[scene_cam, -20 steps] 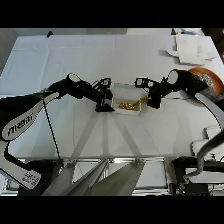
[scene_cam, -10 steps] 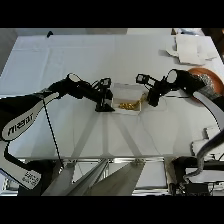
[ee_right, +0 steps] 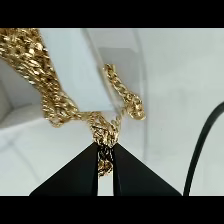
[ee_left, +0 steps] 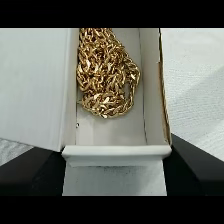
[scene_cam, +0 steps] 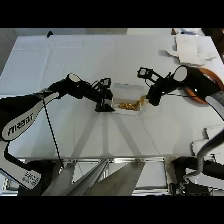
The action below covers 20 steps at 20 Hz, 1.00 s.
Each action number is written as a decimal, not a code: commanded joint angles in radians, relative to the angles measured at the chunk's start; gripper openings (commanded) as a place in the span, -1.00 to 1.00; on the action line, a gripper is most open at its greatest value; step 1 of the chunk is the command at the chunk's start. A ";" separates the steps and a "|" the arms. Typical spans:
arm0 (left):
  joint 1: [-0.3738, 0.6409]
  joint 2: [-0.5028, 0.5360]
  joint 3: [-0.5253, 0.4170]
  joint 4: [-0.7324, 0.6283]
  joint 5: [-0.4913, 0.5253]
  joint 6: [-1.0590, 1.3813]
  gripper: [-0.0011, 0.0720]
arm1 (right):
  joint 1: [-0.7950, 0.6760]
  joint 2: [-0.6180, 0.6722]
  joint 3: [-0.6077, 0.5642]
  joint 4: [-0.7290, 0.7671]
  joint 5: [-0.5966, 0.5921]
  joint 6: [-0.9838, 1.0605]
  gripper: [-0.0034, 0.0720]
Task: Fold the box and place the chain.
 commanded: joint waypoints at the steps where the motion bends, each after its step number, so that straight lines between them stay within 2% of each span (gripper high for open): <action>1: 0.000 0.000 0.000 0.000 0.000 0.000 -0.59 | 0.035 0.078 0.001 0.042 0.034 0.004 -0.89; 9: 0.000 0.000 0.000 0.000 0.000 0.000 -0.59 | 0.160 0.135 0.002 0.099 0.024 0.055 -0.89; 15: 0.000 0.000 0.000 0.000 0.000 0.000 -0.59 | 0.220 0.127 0.002 0.109 -0.187 0.055 -0.89; 20: 0.000 0.000 0.000 0.000 0.000 0.000 -0.59 | 0.220 0.058 0.001 0.109 -0.189 0.056 -0.89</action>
